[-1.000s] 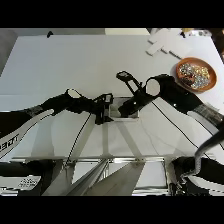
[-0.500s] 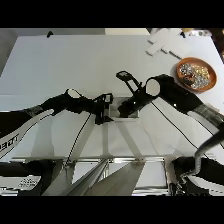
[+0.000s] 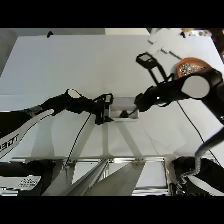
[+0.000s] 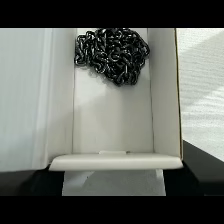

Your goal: Fold the box and place the chain.

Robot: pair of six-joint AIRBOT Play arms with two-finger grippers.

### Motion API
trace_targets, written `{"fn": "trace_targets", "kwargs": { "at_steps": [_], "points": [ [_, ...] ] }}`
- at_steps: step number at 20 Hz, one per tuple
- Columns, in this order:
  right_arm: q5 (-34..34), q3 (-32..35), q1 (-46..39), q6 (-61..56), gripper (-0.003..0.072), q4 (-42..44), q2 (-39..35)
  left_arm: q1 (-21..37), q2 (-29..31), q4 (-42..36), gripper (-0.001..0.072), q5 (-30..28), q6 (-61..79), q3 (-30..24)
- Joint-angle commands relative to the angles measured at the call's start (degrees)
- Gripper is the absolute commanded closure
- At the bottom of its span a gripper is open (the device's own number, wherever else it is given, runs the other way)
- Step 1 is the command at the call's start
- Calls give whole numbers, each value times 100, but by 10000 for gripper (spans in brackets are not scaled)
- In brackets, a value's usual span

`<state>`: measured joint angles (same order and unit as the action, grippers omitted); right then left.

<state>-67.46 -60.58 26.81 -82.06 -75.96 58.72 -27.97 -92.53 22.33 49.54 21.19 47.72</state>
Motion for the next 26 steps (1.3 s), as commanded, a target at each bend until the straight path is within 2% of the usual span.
{"fn": "trace_targets", "kwargs": {
  "at_steps": [1,2,4,7,8,12,20,26],
  "points": [
    [-247,0,-881,-68,348,-413,-114,2,4,0,504,0,-2,2],
    [-197,0,-1128,-68,352,-485,-46,2,4,0,504,0,-2,2],
    [-13,0,-1506,-236,421,-619,245,2,4,0,504,0,-2,2],
    [140,-2,-1598,-369,396,-861,1021,2,4,-2,504,0,-2,2],
    [203,-4,-1598,-393,361,-909,1300,2,4,0,504,0,-2,2],
    [374,-9,-1598,-514,371,-935,2212,2,4,0,504,0,-2,2],
    [802,-9,-1598,-636,374,-911,2824,2,4,0,504,0,-2,2],
    [1121,-9,-1598,-662,384,-909,2973,2,4,0,504,0,-2,2]
  ]
}}
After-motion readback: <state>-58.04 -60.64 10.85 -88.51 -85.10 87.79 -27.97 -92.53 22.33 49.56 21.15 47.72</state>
